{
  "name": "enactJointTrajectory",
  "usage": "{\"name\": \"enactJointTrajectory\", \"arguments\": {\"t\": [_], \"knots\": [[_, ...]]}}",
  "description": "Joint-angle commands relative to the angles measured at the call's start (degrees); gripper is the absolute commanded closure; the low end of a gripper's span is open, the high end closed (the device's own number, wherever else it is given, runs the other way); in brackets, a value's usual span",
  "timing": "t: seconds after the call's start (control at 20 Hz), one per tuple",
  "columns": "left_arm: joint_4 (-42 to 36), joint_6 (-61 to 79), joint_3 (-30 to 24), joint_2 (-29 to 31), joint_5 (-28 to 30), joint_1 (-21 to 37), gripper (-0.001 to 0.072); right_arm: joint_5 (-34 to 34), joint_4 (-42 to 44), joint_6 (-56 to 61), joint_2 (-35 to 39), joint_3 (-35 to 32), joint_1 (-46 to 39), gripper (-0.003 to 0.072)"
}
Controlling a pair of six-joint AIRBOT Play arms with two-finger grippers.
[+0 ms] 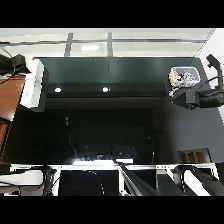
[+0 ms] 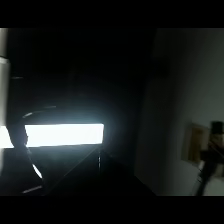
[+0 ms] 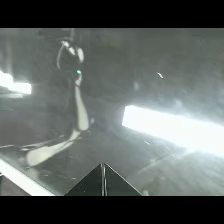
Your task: Fold the box and place the chain.
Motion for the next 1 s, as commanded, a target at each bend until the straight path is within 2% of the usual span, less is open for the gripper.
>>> {"name": "enactJointTrajectory", "arguments": {"t": [0.0, 0.1, 0.2, 0.3, 0.4, 0.55, 0.95], "knots": [[1.0, -2.6, -7.2, 11.8, 2.1, -10.5, 0.0684, -8.0, -6.6, -0.3, 8.9, -2.3, -0.9, 0.0672], [4.0, -1.8, -19.7, 23.1, 13.9, -16.9, 0.0682, -18.7, -6.6, -4.0, 14.2, -7.0, -0.9, 0.0671], [6.2, -0.3, -33.6, 32.7, 23.8, -20.3, 0.0680, -25.2, -6.5, -6.8, 15.3, -11.6, -0.9, 0.0669], [6.8, -0.3, -45.7, 40.3, 30.3, -20.3, 0.0680, -29.8, -6.5, -8.9, 15.2, -16.0, -0.9, 0.0669], [6.9, -0.3, -53.7, 45.6, 33.5, -18.6, 0.0681, -34.3, -6.9, -9.5, 15.2, -18.3, -0.9, 0.0669], [7.7, 0.3, -57.9, 48.6, 33.6, -16.1, 0.0680, -36.6, -7.5, -9.5, 15.2, -18.4, -0.9, 0.0668], [7.9, 0.3, -58.0, 48.5, 33.6, -15.7, 0.0680, -36.6, -7.5, -9.5, 15.2, -18.4, -0.9, 0.0668]]}}
